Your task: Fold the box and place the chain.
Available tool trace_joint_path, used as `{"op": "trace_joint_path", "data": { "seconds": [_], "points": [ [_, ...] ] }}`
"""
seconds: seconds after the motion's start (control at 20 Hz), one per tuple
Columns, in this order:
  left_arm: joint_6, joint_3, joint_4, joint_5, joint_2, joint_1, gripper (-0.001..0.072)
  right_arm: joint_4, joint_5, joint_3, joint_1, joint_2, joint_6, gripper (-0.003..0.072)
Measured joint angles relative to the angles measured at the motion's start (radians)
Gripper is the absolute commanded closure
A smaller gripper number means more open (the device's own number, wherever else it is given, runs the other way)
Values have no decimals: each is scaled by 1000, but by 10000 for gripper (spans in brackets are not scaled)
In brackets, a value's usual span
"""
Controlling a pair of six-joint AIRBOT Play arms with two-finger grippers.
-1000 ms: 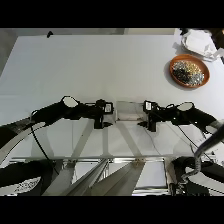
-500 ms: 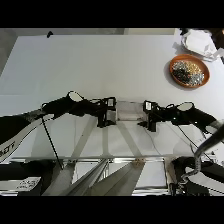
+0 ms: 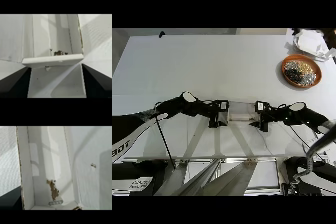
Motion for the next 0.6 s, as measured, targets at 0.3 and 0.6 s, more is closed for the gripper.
{"op": "trace_joint_path", "data": {
  "seconds": [0.3,0.6],
  "points": [
    [25,0,-50,11,-10,-21,6,-1,1,0,0,0,0,277],
    [58,0,-103,24,-11,-40,172,0,1,0,0,0,1,277]
  ]
}}
